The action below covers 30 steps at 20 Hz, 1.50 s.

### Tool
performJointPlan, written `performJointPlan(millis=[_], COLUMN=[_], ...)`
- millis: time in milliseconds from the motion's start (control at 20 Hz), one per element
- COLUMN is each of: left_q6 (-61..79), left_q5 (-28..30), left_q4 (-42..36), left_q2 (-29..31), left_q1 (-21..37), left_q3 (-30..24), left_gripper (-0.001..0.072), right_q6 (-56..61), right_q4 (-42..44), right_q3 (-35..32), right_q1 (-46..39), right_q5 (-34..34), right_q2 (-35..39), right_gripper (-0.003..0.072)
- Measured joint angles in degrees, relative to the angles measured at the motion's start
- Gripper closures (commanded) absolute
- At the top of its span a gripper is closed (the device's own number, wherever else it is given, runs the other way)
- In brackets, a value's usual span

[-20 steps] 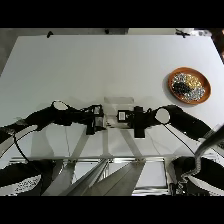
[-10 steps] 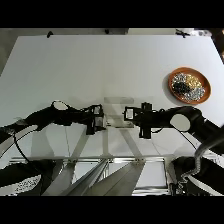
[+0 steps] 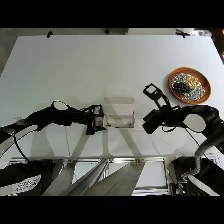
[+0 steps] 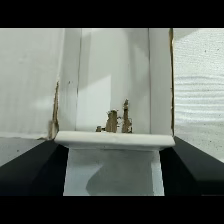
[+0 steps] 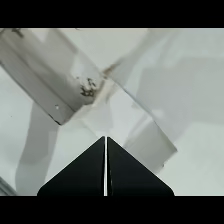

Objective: Fold the box and place the chain.

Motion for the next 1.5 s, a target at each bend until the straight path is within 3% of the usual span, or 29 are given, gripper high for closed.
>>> performJointPlan(millis=[350, 900, 1250, 1500], left_q6=[0.0, 0.0, 0.0, 0.0], left_q5=[0.0, 0.0, 0.0, 0.0], left_q4=[0.0, 0.0, 0.0, 0.0], left_q2=[0.0, 0.0, 0.0, 0.0], left_q1=[0.0, 0.0, 0.0, 0.0], left_q3=[0.0, 0.0, 0.0, 0.0], left_gripper=[0.044, 0.044, 0.044, 0.044], right_q6=[7.5, 8.8, 8.8, 8.8], right_q4=[-0.6, -4.5, -5.9, -3.7], right_q3=[0.3, 2.2, 1.0, -0.9], right_q1=[-6.0, -17.8, -19.4, -19.5], right_q5=[5.0, 12.2, 12.7, 9.4], right_q2=[1.7, 1.9, -2.0, -5.2], right_gripper=[0.0677, 0.0677, 0.0677, 0.0677])
